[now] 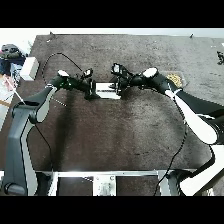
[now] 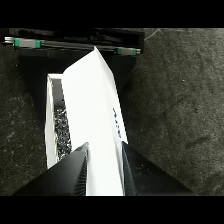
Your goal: Fold the box and place the chain.
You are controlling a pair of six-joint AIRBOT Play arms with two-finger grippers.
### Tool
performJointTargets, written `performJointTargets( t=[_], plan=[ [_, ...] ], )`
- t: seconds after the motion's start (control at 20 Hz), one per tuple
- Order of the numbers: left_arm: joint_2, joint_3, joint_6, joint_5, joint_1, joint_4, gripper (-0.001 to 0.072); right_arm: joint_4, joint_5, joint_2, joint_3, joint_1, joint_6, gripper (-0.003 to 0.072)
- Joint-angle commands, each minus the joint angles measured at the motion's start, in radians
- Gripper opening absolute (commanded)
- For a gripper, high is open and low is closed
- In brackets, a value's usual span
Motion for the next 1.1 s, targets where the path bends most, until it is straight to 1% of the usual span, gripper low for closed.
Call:
performJointTargets(
  t=[0.0, 0.2, 0.7, 0.75, 0.8, 0.9, 1.05],
  plan=[
    [0.0, 0.0, 0.001, -0.001, 0.0, 0.0, 0.0336, -0.001, 0.029, -0.003, 0.001, 0.0, 0.003, 0.0225],
    [0.0, 0.0, 0.001, -0.001, 0.0, 0.0, 0.0336, -0.056, 0.035, -0.006, -0.004, 0.0, 0.033, 0.0224],
    [0.0, 0.0, 0.001, -0.001, 0.0, 0.0, 0.0337, -0.057, 0.035, -0.006, -0.006, 0.0, 0.037, 0.0222],
    [0.0, 0.0, 0.001, -0.001, 0.0, 0.0, 0.0336, -0.058, 0.035, -0.006, -0.006, 0.0, 0.037, 0.0188],
    [0.0, 0.0, 0.001, -0.001, 0.0, 0.0, 0.0336, -0.061, 0.027, -0.006, -0.006, 0.0, 0.037, 0.0102],
    [0.0, 0.0, 0.001, -0.001, 0.0, 0.0, 0.0336, -0.061, 0.014, -0.006, -0.006, 0.0, 0.038, 0.0103],
    [0.0, 0.0, 0.001, -0.001, 0.0, 0.0, 0.0336, -0.078, 0.04, -0.006, -0.006, 0.0, 0.07, 0.0102]
  ],
)
